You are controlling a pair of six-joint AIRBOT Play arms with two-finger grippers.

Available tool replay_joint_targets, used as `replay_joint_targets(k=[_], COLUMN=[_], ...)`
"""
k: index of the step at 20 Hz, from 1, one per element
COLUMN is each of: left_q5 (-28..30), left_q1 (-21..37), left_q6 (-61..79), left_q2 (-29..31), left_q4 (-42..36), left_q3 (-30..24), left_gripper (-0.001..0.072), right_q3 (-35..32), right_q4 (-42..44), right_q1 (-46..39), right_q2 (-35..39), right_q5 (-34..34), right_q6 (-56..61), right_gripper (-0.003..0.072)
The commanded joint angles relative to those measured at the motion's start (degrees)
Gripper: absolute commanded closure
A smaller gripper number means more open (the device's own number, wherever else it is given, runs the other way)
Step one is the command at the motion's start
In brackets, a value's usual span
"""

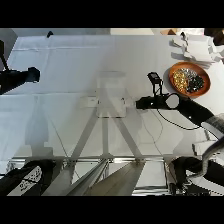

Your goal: Fold the box and place the chain.

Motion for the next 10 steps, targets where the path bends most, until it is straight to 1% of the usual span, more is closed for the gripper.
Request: replay_joint_targets(k=[1, 3, 4, 7, 9, 10], left_q5=[-4.1, -7.2, -7.8, -8.1, -11.6, -14.6], left_q1=[-0.2, -1.9, -3.5, -11.1, -16.0, -17.6], left_q6=[-1.2, 2.2, 3.8, 12.7, 14.2, 16.3], left_q2=[-0.1, -0.2, -0.3, -2.6, -7.4, -10.6], left_q4=[-2.0, -2.3, -3.1, -9.8, -13.8, -16.7], left_q3=[0.0, 0.0, 0.0, 0.3, 3.7, 6.9], left_gripper=[0.0216, 0.0211, 0.0204, 0.0195, 0.0195, 0.0192], right_q3=[0.0, 0.0, 0.0, 0.0, 0.0, 0.0], right_q4=[0.0, 0.0, 0.0, 0.0, 0.0, 0.0], right_q1=[0.1, 0.1, 0.1, 0.1, 0.1, 0.1], right_q2=[0.0, 0.0, 0.0, 0.0, 0.0, 0.0], right_q5=[-0.1, -0.1, -0.1, -0.1, -0.1, -0.1], right_q6=[0.0, 0.0, 0.0, 0.0, 0.0, 0.0], right_gripper=[0.0675, 0.0675, 0.0675, 0.0675, 0.0675, 0.0675])
